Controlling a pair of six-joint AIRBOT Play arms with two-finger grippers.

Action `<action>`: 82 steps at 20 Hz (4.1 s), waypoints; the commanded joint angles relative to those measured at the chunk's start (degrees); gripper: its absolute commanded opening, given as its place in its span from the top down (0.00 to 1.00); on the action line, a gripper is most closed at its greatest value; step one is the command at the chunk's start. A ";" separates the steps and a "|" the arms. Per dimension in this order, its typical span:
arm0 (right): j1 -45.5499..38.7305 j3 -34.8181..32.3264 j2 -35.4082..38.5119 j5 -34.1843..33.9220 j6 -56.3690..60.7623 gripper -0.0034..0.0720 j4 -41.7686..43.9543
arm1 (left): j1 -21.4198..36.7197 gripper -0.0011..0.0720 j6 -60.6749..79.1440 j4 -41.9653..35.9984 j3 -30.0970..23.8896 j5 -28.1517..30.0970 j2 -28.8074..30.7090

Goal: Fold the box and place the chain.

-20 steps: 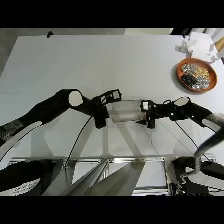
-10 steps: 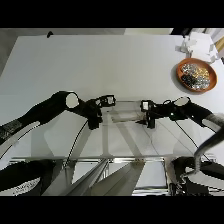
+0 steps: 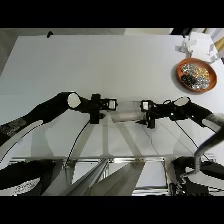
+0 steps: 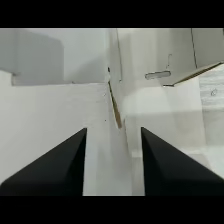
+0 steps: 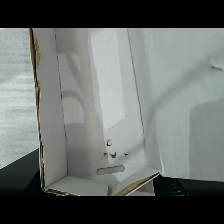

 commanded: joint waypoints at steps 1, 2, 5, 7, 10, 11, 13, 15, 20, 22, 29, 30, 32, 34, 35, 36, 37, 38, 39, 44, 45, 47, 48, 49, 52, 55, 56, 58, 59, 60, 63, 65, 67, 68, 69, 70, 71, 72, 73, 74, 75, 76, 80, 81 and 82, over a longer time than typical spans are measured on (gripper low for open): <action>-0.02 0.00 0.07 0.02 0.02 0.41 0.02 | -1.55 0.62 3.74 -1.31 -0.02 -1.09 -0.52; -0.02 0.00 0.07 0.02 0.02 0.41 0.02 | -2.49 0.62 4.96 -1.53 -0.02 -1.64 -0.52; -0.02 0.00 0.07 0.02 0.02 0.41 0.02 | -4.20 0.62 4.96 -1.81 -0.02 -1.95 -0.52; -0.02 0.00 0.07 0.02 0.02 0.41 0.02 | -4.35 0.71 4.96 -2.82 -0.02 -1.84 -0.52; 0.00 0.00 0.07 0.02 0.02 0.41 0.02 | -4.37 0.90 4.90 -3.15 -0.02 -1.57 -0.55; -0.02 0.00 0.07 0.02 0.02 0.41 0.02 | -4.37 0.90 4.72 -3.80 -0.02 -1.11 -0.55; -0.02 0.00 0.07 0.02 0.02 0.41 0.02 | -4.55 0.90 4.68 -5.60 -0.02 0.96 -0.57; -0.02 0.00 0.07 0.02 0.02 0.41 0.02 | -4.87 0.90 4.66 -7.48 -0.02 3.39 -0.63; -0.02 0.00 0.07 0.04 0.02 0.41 0.02 | -6.49 0.89 4.61 -11.04 -0.02 4.37 -2.40; -0.02 0.00 0.07 0.02 0.02 0.41 0.02 | -7.13 0.86 4.55 -12.44 -0.02 4.81 -3.13; -0.02 0.00 0.07 0.04 0.00 0.41 0.02 | -7.52 0.59 4.44 -14.21 -0.02 5.60 -3.23; -0.02 0.00 0.07 0.04 0.02 0.41 0.02 | -7.52 0.51 3.65 -14.21 -0.02 5.60 -3.23; -0.02 0.00 0.07 0.04 0.00 0.41 0.02 | -7.48 0.51 1.46 -14.16 -0.02 5.53 -3.21; -0.02 0.00 0.07 0.04 0.02 0.41 0.02 | -7.48 0.55 0.24 -14.16 -0.02 5.07 -3.08; -0.02 0.00 0.07 0.04 0.02 0.41 0.02 | -7.48 0.65 -1.33 -14.16 -0.02 4.59 -2.71; -0.02 0.00 0.07 0.04 0.02 0.41 0.02 | -7.48 0.76 -3.67 -13.88 -0.02 3.67 -1.84; -0.02 0.00 0.07 0.04 0.02 0.41 0.02 | -7.48 0.87 -6.25 -12.90 -0.02 2.62 -0.42; -0.02 0.00 0.07 0.04 0.00 0.41 0.02 | -7.45 0.96 -9.66 -10.86 -0.02 1.53 1.53; -0.02 0.00 0.07 0.04 0.02 0.41 0.02 | -7.34 0.98 -13.81 -8.33 -0.02 0.70 3.43; -0.02 0.00 0.07 0.04 0.00 0.41 0.02 | -3.76 0.98 -39.74 4.17 -0.02 -7.06 12.90; -0.02 0.00 0.07 0.04 0.02 0.41 0.02 | -2.80 0.98 -44.37 6.08 -0.02 -8.76 14.23; -0.02 0.00 0.07 0.04 0.00 0.41 0.02 | -0.55 0.98 -54.38 9.94 -0.20 -11.17 16.06; -0.02 0.00 0.07 0.04 0.00 0.41 0.02 | 0.76 0.98 -59.87 11.30 -0.83 -11.13 16.55; 0.00 0.00 0.07 0.04 0.00 0.41 0.02 | 1.97 0.98 -64.30 11.85 -1.70 -10.86 16.59; -0.02 0.00 0.07 0.04 0.02 0.41 0.02 | 4.85 0.98 -72.76 11.78 -5.84 -9.42 15.89; -0.02 0.00 0.07 0.04 0.00 0.41 0.00 | 5.57 0.98 -78.23 9.99 -9.16 -7.17 14.32; -0.02 0.00 0.07 0.04 0.02 0.41 0.02 | 5.53 0.98 -78.93 7.50 -9.38 -6.95 13.25; -0.02 0.00 0.07 0.04 0.00 0.41 0.02 | 5.40 0.98 -79.32 0.92 -9.38 -6.29 10.71; -0.02 0.00 0.07 0.04 0.02 0.41 0.02 | 5.40 0.98 -79.30 -1.64 -9.38 -6.05 9.09; -0.02 0.00 0.07 0.04 0.02 0.41 0.02 | 5.38 0.98 -79.30 -3.32 -9.38 -5.38 7.52; -0.02 0.00 0.07 0.04 0.02 0.41 0.02 | 5.05 0.98 -79.28 -6.88 -9.35 -3.30 3.28; -0.02 0.00 0.07 0.04 0.00 0.41 0.00 | 3.91 0.98 -79.14 -7.19 -9.35 -1.99 2.62; -0.02 0.00 0.07 0.04 0.00 0.41 0.02 | 3.04 0.98 -78.79 -8.70 -9.33 -0.81 2.67; -0.02 0.00 0.07 0.04 0.00 0.41 0.02 | 2.89 0.98 -78.79 -9.31 -9.33 -0.22 2.67; -0.02 0.00 0.07 0.04 0.02 0.41 0.02 | 2.89 0.98 -78.79 -9.70 -9.29 0.09 2.67; -0.02 0.00 0.07 0.04 0.00 0.41 0.02 | 2.89 0.98 -78.58 -9.99 -9.22 0.22 2.67; -0.02 0.00 0.07 0.04 0.02 0.41 0.02 | 2.84 0.98 -77.07 -10.95 -9.01 0.20 2.75; -0.02 0.00 0.07 0.04 0.02 0.41 0.02 | 2.51 0.98 -75.43 -12.35 -8.87 0.20 3.02; -0.02 0.00 0.07 0.04 0.02 0.41 0.02 | 2.08 0.98 -73.79 -14.25 -8.87 0.61 3.45; -0.02 0.00 0.07 0.04 0.02 0.41 0.02 | 1.64 0.98 -72.78 -15.65 -8.87 1.14 3.85; -0.02 0.00 0.07 0.04 0.02 0.41 0.02 | 1.18 0.98 -71.89 -16.81 -8.87 1.66 4.17; -0.02 0.00 0.07 0.04 0.02 0.41 0.02 | 0.72 0.98 -71.45 -17.44 -8.72 2.08 4.28; -0.02 0.00 0.07 0.02 0.00 0.41 0.00 | -0.35 0.97 -71.12 -18.05 -6.25 2.43 4.28; -0.02 0.00 0.07 0.04 0.02 0.41 0.02 | -0.44 0.94 -71.17 -18.05 -5.64 2.43 4.28; -0.02 0.00 0.07 0.04 0.02 0.41 0.02 | -0.46 0.88 -71.34 -18.05 -5.22 2.43 4.28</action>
